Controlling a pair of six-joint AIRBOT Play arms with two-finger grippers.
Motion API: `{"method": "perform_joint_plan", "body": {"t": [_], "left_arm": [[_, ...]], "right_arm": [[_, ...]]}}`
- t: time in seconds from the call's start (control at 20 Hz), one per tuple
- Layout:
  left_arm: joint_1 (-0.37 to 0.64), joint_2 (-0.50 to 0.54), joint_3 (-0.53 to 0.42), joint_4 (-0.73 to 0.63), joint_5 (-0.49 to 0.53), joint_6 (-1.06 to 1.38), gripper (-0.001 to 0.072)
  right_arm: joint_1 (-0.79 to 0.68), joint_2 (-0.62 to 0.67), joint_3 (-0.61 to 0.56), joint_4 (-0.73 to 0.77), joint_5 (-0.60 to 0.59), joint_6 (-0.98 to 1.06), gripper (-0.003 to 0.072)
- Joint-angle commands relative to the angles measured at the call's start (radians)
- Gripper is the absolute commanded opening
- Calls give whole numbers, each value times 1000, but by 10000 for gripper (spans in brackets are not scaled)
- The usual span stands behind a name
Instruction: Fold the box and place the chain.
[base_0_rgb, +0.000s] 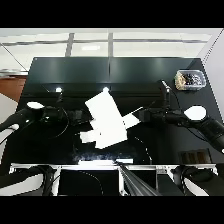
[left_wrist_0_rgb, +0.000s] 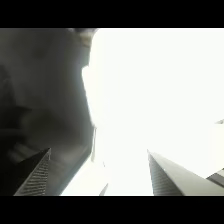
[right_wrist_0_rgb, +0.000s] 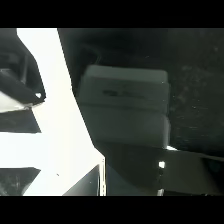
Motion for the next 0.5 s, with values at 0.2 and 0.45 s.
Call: {"method": "perform_joint_plan", "body": {"t": [0.2, 0.45], "left_arm": [[-90, -180, 97, -140, -148, 351, 687], [-90, -182, 106, -70, -266, 507, 687]], "right_arm": [[10, 1, -3, 2, -6, 15, 39], [10, 1, -3, 1, -8, 18, 39]]}}
